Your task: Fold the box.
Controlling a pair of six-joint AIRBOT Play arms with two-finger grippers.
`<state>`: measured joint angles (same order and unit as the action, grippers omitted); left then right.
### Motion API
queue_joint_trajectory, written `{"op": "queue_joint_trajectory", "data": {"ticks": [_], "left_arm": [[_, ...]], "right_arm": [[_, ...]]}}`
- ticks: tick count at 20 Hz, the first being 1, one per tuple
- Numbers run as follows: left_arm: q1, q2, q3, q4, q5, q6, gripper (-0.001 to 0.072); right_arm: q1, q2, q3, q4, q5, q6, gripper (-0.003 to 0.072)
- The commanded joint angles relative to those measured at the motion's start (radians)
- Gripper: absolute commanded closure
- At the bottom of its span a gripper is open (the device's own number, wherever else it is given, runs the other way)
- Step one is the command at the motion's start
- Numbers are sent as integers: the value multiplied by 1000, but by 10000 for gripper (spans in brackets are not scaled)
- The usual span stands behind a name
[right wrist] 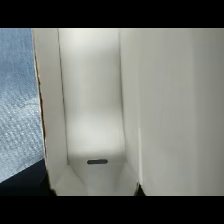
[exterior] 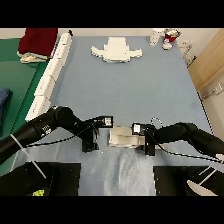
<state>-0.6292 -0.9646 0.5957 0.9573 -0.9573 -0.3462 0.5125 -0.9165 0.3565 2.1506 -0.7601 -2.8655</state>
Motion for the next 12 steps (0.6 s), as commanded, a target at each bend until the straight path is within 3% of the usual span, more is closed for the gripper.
{"op": "queue_joint_trajectory", "data": {"ticks": [1,6,12], "left_arm": [[35,-79,-16,-192,155,345,19],[35,-195,-16,-304,191,467,19],[34,-208,-16,-309,188,499,18]], "right_arm": [[0,0,1,0,0,0,173],[0,0,1,0,0,0,173],[0,0,1,0,0,0,173]]}}
